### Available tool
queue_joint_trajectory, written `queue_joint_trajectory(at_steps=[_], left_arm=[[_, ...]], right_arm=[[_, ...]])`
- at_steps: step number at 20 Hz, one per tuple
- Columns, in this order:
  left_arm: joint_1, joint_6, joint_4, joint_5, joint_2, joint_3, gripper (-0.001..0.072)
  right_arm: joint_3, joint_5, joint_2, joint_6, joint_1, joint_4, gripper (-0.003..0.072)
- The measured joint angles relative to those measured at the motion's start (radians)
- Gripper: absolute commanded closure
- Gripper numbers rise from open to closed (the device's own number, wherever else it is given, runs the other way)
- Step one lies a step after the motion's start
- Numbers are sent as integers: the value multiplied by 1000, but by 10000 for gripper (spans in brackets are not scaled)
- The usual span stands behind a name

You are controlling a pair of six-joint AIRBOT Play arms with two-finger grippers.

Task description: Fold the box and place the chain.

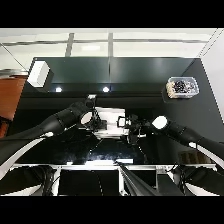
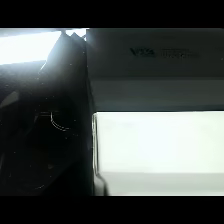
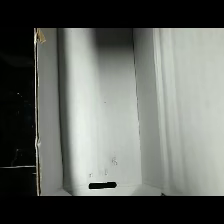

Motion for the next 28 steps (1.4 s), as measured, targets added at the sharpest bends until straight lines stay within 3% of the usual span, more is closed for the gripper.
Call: queue_joint_trajectory(at_steps=[2, 3, 4, 9, 19, 20, 27, 28], left_arm=[[0, 2, -1, 0, -3, 1, 677], [0, 2, -1, 0, -4, 1, 677], [0, 2, -2, 2, -5, 1, 677], [9, 6, -4, -11, -6, 17, 677], [31, 2, 63, -88, 6, 41, 677], [31, 2, 72, -88, 6, 41, 677], [32, -1, 96, -76, 3, 37, 676], [32, -2, 96, -74, 2, 36, 676]], right_arm=[[0, 0, 0, 0, 0, 0, 150], [0, 0, 0, 0, 0, 0, 40], [0, -1, 0, 0, 0, 0, -9], [-1, 3, 28, 16, 0, -21, -7], [-1, 55, 114, 169, 0, -220, -4], [-1, 58, 115, 174, 0, -220, 103], [-1, 15, 96, 187, 7, -160, 127], [-1, 9, 92, 186, 13, -147, 220]])
